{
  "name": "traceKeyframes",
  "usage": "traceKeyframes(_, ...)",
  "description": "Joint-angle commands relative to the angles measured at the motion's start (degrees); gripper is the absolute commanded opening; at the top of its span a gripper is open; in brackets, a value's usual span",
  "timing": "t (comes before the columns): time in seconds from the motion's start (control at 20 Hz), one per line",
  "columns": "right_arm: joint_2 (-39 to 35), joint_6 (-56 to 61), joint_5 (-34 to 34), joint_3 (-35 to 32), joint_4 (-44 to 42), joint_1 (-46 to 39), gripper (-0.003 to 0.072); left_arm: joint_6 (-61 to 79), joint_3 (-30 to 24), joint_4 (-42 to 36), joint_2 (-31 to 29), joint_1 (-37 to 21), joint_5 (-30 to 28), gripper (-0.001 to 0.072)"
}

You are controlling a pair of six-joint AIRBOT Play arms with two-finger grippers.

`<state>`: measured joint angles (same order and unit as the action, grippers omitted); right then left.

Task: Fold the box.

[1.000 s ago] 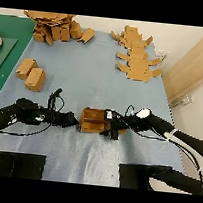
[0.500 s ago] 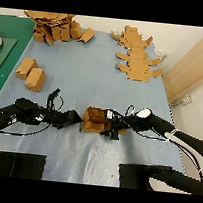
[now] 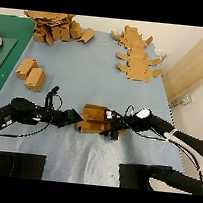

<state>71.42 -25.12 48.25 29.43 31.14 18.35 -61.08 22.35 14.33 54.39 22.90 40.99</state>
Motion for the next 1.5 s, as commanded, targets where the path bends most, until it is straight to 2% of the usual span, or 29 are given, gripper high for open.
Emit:
traceKeyframes(0.0, 0.00, 0.04, 0.31, 0.00, -0.02, -0.04, 0.0460, -11.72, -0.04, 13.88, -6.62, -0.04, -4.00, 0.0580)
traceKeyframes(0.05, 0.00, 0.04, 0.31, 0.00, -0.02, -0.04, 0.0460, -14.67, -0.04, 16.06, -6.56, 0.02, -3.63, 0.0581)
traceKeyframes(0.2, 0.00, 0.04, 0.31, 0.00, -0.04, -0.04, 0.0461, -14.80, -0.04, 16.15, -4.20, 3.04, -4.22, 0.0581)
traceKeyframes(0.4, 0.00, 0.04, 0.33, 0.00, -0.02, -0.04, 0.0460, -14.97, 0.74, 15.74, -2.01, 9.07, -10.67, 0.0581)
traceKeyframes(0.6, 0.00, 0.04, 0.31, 0.00, -0.02, -0.04, 0.0461, -16.76, 4.17, 15.96, -2.01, 12.57, -13.57, 0.0580)
traceKeyframes(0.75, 0.00, 0.04, 0.31, 0.00, -0.04, -0.04, 0.0461, -20.81, 4.66, 18.45, -1.53, 14.10, -15.34, 0.0580)
traceKeyframes(0.85, 0.00, 0.04, 0.31, 0.00, -0.04, -0.04, 0.0461, -26.10, 5.70, 24.52, 0.28, 15.30, -15.19, 0.0580)
traceKeyframes(0.95, 0.00, 0.04, 0.33, 0.00, -0.04, -0.04, 0.0461, -35.95, 8.28, 34.12, 2.75, 16.52, -13.03, 0.0579)
traceKeyframes(1.05, 0.00, 0.04, 0.31, 0.00, -0.02, -0.04, 0.0461, -45.99, 12.87, 45.90, 5.05, 19.32, -9.01, 0.0580)
traceKeyframes(1.2, 0.00, 0.04, 0.31, 0.00, -0.04, -0.04, 0.0460, -73.22, 19.80, 66.05, 8.76, 24.46, -0.33, 0.0580)
traceKeyframes(1.25, 0.00, 0.04, 0.28, 0.00, -0.04, -0.04, 0.0460, -79.14, 21.31, 68.76, 9.81, 25.81, 1.90, 0.0580)
traceKeyframes(1.45, 0.00, 0.02, 0.28, 0.00, -0.02, -0.04, 0.0460, -88.89, 26.08, 70.77, 13.99, 30.67, 3.63, 0.0580)
